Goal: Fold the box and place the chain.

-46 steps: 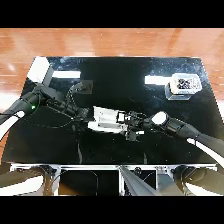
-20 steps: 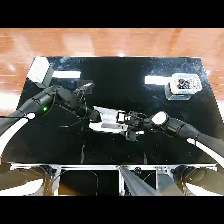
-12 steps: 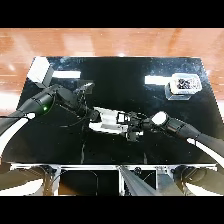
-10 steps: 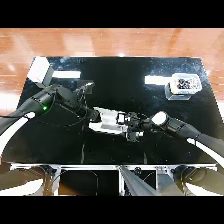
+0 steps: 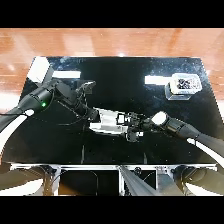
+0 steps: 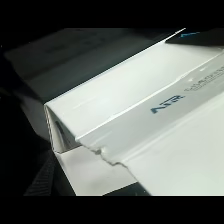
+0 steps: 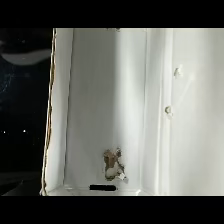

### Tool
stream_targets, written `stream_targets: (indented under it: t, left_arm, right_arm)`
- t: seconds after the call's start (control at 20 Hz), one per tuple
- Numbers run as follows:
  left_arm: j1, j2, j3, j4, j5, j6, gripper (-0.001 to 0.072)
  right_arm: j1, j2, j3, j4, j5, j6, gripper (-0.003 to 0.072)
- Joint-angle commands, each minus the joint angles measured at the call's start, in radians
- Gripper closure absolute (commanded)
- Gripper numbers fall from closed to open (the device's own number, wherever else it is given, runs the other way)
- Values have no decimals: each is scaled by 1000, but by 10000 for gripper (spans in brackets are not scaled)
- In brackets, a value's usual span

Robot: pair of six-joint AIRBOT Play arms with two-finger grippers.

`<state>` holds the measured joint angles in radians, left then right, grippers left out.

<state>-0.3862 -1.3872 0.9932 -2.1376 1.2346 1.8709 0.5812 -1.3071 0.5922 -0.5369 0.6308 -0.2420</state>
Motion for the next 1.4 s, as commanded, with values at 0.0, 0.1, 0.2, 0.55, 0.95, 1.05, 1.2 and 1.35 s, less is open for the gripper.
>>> stream_targets:
  t: [0.0, 0.1, 0.2, 0.55, 0.95, 1.05, 1.2, 1.35]
  left_arm:
    - [-1, -1, -7, 40, 2, -34, 79]
    - [-8, -1, -15, 39, -45, -49, 79]
    - [-26, -1, -17, 38, -90, -66, 79]
    - [-94, -1, -17, 82, -161, -139, 81]
    - [-192, -1, -17, 241, -190, -353, 102]
    - [-217, 2, -17, 318, -183, -444, 102]
    - [-239, 9, -16, 354, -181, -512, 102]
    - [-245, 10, -17, 361, -176, -557, 106]
  right_arm:
    - [1, 0, 0, 0, -2, 2, 66]
    - [1, 0, 0, 0, -3, 2, 65]
    - [1, 0, 0, 0, -2, 2, 66]
    - [1, 0, 0, 1, -3, 2, 66]
    - [1, 0, 0, 1, -3, 2, 66]
    - [1, 0, 0, 1, -3, 2, 66]
    - [1, 0, 0, 1, -3, 2, 66]
    - [1, 0, 0, 1, -3, 2, 66]
